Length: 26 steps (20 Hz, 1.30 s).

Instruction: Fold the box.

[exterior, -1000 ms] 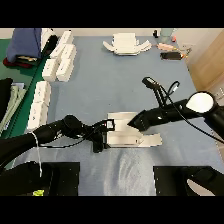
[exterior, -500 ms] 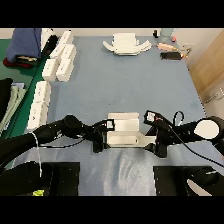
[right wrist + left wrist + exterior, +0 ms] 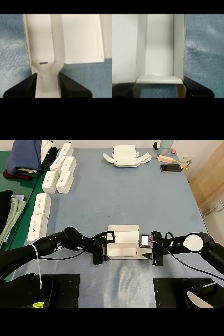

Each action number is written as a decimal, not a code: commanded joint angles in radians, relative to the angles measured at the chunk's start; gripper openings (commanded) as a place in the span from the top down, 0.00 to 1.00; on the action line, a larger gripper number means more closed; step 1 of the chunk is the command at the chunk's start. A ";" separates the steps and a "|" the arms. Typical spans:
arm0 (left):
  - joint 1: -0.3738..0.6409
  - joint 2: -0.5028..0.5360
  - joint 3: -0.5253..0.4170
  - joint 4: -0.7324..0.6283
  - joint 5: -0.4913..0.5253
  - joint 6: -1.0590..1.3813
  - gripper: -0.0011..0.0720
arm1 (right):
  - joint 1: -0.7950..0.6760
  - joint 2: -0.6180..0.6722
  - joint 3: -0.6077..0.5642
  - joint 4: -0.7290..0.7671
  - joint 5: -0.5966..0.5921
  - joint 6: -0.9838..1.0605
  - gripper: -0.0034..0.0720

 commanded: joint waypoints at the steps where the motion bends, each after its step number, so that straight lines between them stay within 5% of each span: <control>1: 0.001 0.000 0.000 0.000 0.000 0.000 0.34 | 0.000 -0.042 -0.006 0.097 -0.038 -0.106 0.43; 3: 0.001 0.000 0.000 0.000 0.000 0.000 0.35 | 0.010 -0.053 -0.008 0.130 -0.040 -0.117 0.66; 10: 0.001 0.000 0.000 0.000 0.000 0.000 0.35 | 0.102 -0.114 -0.008 0.153 -0.140 -0.121 0.65; 11: 0.001 0.000 0.000 0.000 0.000 0.000 0.34 | 0.106 -0.118 -0.008 0.153 -0.142 -0.121 0.54; 12: 0.001 0.000 0.000 0.000 0.000 0.000 0.35 | 0.106 -0.121 -0.008 0.161 -0.142 -0.121 0.21; 13: 0.001 0.000 0.000 0.000 0.000 0.000 0.35 | 0.106 -0.122 -0.008 0.162 -0.142 -0.121 0.09; 21: 0.001 0.000 0.000 0.000 0.000 0.000 0.35 | 0.105 -0.124 -0.007 0.115 -0.131 -0.073 0.09; 22: 0.001 0.000 0.000 0.000 0.000 0.000 0.35 | 0.106 -0.120 -0.007 0.061 -0.131 -0.014 0.17; 24: 0.001 0.000 0.000 0.000 0.000 0.000 0.35 | 0.105 -0.098 0.003 -0.092 -0.127 0.189 0.67; 26: 0.001 0.000 0.000 0.000 0.000 0.000 0.35 | 0.105 -0.061 0.036 -0.262 -0.106 0.461 0.95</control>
